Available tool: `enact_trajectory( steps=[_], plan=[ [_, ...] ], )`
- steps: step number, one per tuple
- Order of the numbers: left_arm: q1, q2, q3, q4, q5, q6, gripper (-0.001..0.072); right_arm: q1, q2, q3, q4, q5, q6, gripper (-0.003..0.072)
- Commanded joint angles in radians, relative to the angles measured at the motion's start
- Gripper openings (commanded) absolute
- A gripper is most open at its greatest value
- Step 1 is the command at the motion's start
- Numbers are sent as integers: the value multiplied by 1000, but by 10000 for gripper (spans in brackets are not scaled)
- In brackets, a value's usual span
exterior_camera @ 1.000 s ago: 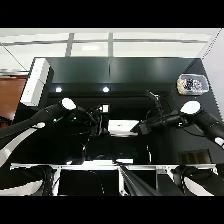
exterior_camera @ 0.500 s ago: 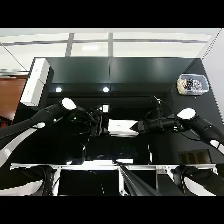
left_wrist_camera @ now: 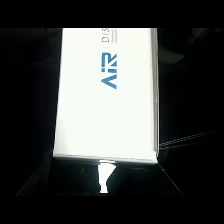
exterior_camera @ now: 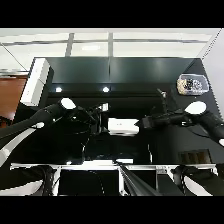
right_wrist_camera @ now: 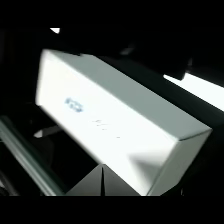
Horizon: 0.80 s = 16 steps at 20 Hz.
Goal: Fold the box and place the chain.
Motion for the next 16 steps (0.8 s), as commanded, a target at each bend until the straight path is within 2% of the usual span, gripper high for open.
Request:
enact_trajectory(
  steps=[1, 4, 5, 8, 12, 16],
  plan=[
    [13, 38, 1, 50, -19, -39, 719, -120, 135, 68, -138, 164, 66, 18],
    [26, 107, 1, 96, -92, -86, 719, -284, 277, 67, -335, 222, 132, 18],
    [14, 124, 1, 80, -83, -96, 719, -333, 306, 66, -365, 224, 135, 19],
    [-75, 116, 63, 47, -49, -144, 713, -438, 325, 55, -352, 201, 134, 19],
    [-198, 16, 204, 48, -12, -207, 711, -472, 325, 55, -352, 204, 134, 19],
    [-216, -100, 304, 47, -23, -406, 712, -472, 325, 55, -352, 203, 134, 19]
  ],
)
